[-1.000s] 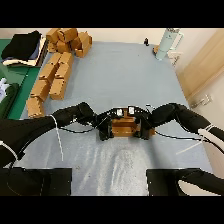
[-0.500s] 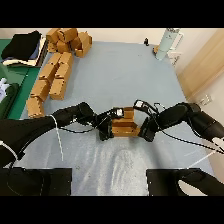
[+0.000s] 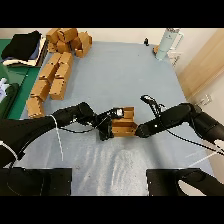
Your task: Fold the box.
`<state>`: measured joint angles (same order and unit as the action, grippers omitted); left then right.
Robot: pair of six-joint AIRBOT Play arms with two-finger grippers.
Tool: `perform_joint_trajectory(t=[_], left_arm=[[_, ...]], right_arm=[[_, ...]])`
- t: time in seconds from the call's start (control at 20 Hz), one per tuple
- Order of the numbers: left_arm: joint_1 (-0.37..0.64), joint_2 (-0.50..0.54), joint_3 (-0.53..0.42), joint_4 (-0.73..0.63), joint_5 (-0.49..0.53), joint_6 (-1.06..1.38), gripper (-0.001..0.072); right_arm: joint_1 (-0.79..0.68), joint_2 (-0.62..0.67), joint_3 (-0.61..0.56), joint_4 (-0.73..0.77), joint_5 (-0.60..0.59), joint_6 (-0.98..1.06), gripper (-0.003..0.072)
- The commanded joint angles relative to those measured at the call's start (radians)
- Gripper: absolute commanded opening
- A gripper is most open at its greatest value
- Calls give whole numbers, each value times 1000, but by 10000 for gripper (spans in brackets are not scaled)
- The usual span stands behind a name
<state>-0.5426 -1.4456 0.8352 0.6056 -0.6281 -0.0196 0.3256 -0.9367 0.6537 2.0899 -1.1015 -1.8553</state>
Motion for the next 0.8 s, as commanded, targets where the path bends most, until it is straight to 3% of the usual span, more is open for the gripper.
perform_joint_trajectory(t=[0.0, 0.4, 0.55, 0.6, 0.65, 0.75], left_arm=[[0, 0, 1, 0, 0, 0, 468], [0, 0, 1, 0, 0, 0, 468], [0, 0, 1, 0, 0, 0, 467], [0, 0, 1, 0, 0, 0, 467], [0, 0, 1, 0, 0, 0, 468], [0, 0, 1, 0, 0, 0, 467]], right_arm=[[1, 1, 0, 105, 51, 34, 156], [1, 3, 3, 115, 53, 97, 157], [1, 3, 9, 116, 143, 154, 157], [-4, -5, 32, 98, 156, 154, 146], [-24, -27, 74, 72, 139, 154, -3], [-69, -110, 162, 73, 98, 148, 2]])
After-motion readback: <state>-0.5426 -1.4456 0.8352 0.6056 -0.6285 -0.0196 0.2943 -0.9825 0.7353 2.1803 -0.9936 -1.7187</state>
